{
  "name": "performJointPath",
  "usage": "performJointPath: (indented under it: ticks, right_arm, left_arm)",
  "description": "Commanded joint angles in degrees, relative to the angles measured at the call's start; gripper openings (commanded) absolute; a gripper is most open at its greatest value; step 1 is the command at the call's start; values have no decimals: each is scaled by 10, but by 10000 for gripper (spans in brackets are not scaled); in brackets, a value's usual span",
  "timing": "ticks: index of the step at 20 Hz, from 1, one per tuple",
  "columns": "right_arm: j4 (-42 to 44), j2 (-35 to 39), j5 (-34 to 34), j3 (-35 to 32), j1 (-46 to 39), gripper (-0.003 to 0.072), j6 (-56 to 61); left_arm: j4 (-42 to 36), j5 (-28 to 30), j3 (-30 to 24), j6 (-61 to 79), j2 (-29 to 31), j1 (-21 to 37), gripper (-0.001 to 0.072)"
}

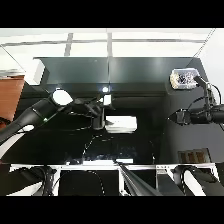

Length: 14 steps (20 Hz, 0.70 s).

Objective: Fold the box and place the chain.

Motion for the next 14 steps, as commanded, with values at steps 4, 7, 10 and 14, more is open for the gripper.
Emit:
performJointPath:
  ticks: [4,7,10,14]
  right_arm:
    - [-2,1,-23,-1,-1,12,-16]
    - [-2,1,-25,-1,-1,12,-17]
    - [-2,1,-29,-1,-1,12,-17]
    - [-2,1,-36,-1,-1,12,-19]
  left_arm:
    - [-25,-9,79,-92,-94,-38,711]
    - [-7,-4,82,-122,-105,-41,711]
    - [43,-35,82,-145,-117,-45,711]
    - [48,-33,84,-145,-118,-50,711]
